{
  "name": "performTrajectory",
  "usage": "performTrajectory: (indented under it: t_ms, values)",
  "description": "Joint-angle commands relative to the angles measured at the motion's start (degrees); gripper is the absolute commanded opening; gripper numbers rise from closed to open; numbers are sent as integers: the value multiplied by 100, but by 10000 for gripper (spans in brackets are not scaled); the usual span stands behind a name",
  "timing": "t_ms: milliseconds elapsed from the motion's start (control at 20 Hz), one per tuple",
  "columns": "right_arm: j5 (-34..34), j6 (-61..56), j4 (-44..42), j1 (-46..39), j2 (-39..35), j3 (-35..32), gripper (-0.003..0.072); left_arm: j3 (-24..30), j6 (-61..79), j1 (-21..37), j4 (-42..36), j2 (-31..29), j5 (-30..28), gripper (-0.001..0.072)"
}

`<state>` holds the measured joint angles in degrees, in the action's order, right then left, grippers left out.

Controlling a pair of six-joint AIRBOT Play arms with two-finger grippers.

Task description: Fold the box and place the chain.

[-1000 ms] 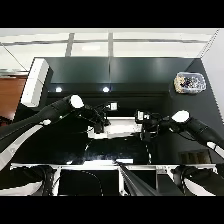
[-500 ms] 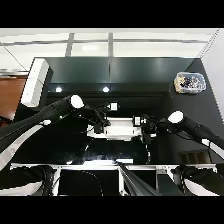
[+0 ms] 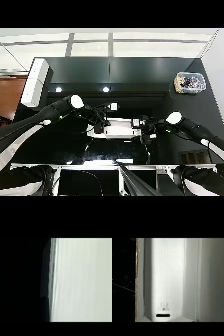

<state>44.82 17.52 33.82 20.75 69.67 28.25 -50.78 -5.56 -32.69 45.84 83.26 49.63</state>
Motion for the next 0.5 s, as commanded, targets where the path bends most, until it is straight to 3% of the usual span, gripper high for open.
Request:
performTrajectory:
  t_ms: [0, 50, 100, 150, 200, 250, 350, 400, 450]
  values:
    - [-22, -17, 9, 7, 4, 4, 491, -4, -24, 7, 0, 2, 33, 29]
    - [-22, -17, 11, 7, 4, 4, 491, -7, -26, 7, 2, -2, 114, 36]
    - [-22, -17, 9, 7, 4, 4, 491, -35, -26, 9, 66, -13, 256, 154]
    - [-22, -17, 11, 7, 4, 4, 491, -96, -37, 7, 249, -61, 452, 378]
    - [-24, -17, 11, 7, 4, 4, 491, -157, -289, 9, 459, -138, 540, 522]
    - [-24, -17, 11, 7, 4, 4, 491, -225, -798, 9, 765, -264, 614, 592]
    - [-33, -17, 11, 7, 4, 4, 490, -365, -2146, 7, 1513, -577, 890, 587]
    - [-46, -28, 11, 7, 4, 4, 490, -420, -2723, 7, 1860, -752, 1108, 554]
    - [-61, -42, 11, 7, 4, 4, 490, -439, -3209, 7, 2153, -955, 1416, 477]
